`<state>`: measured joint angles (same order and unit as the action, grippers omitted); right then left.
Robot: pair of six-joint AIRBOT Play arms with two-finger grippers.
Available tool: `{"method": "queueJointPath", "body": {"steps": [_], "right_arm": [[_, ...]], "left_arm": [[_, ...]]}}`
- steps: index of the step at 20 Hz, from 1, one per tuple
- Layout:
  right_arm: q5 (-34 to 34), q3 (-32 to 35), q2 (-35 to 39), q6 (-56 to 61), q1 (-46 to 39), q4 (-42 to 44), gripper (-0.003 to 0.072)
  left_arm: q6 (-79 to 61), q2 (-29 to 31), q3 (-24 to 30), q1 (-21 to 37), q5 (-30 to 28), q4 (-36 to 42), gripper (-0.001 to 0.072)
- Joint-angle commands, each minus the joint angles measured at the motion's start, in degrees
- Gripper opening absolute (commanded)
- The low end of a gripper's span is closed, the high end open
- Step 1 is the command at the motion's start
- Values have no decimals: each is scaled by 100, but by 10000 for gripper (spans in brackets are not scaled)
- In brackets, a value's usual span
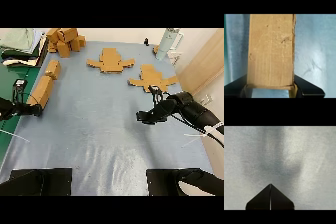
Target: Fold the box.
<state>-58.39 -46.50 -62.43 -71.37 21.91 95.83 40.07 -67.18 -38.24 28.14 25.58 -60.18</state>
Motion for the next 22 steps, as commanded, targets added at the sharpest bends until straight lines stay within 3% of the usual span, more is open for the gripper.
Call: {"method": "queueJointPath", "body": {"steps": [1,8,17,22], "right_arm": [[94,-2,-4,0,-4,2,3],[92,-2,-4,0,-2,4,3],[92,-2,-4,0,-2,4,3],[92,-2,-4,0,-2,7,3]], "left_arm": [[-13,-511,-131,-313,-872,61,480],[-2,-1292,-984,-424,-918,249,481],[4,-1320,-1027,-424,-1019,256,480],[7,-1471,-1025,-424,-695,260,482]]}}
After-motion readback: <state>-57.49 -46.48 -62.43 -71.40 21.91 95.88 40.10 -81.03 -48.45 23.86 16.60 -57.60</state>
